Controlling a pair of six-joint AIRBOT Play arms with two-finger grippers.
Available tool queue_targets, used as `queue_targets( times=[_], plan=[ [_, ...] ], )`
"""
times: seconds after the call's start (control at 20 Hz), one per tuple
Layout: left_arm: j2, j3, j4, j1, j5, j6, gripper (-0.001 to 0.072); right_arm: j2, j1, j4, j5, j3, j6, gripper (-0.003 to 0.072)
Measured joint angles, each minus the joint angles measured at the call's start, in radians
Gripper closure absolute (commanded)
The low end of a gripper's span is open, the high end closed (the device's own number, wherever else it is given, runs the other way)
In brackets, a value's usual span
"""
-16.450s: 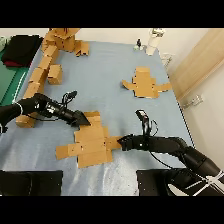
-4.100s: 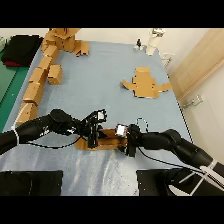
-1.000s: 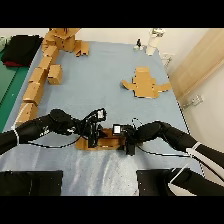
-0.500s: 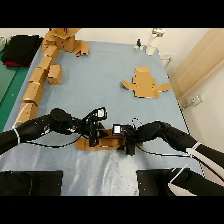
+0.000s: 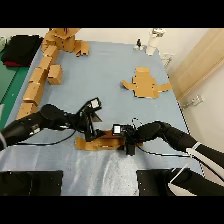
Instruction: Fold the box.
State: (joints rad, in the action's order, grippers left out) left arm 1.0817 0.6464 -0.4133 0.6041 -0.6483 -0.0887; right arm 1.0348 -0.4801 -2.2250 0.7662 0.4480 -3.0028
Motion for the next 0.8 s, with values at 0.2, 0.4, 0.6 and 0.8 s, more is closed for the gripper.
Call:
queue_targets(
  times=[0.2, 0.4, 0.6, 0.8],
  plan=[
    [-0.127, 0.000, -0.329, -0.076, -0.156, -0.517, 0.0688, 0.000, 0.000, 0.000, -0.001, 0.000, 0.000, 0.0241],
    [-0.182, -0.030, -0.429, -0.079, -0.405, -1.015, 0.0698, 0.000, 0.000, 0.000, -0.002, 0.000, 0.000, 0.0240],
    [-0.197, -0.111, -0.212, 0.075, -0.370, -1.241, 0.0699, 0.000, 0.000, 0.002, -0.002, 0.000, 0.000, 0.0240],
    [-0.195, -0.156, 0.025, 0.200, -0.053, -1.269, 0.0699, 0.000, 0.000, 0.002, -0.001, 0.000, 0.000, 0.0240]
  ],
)
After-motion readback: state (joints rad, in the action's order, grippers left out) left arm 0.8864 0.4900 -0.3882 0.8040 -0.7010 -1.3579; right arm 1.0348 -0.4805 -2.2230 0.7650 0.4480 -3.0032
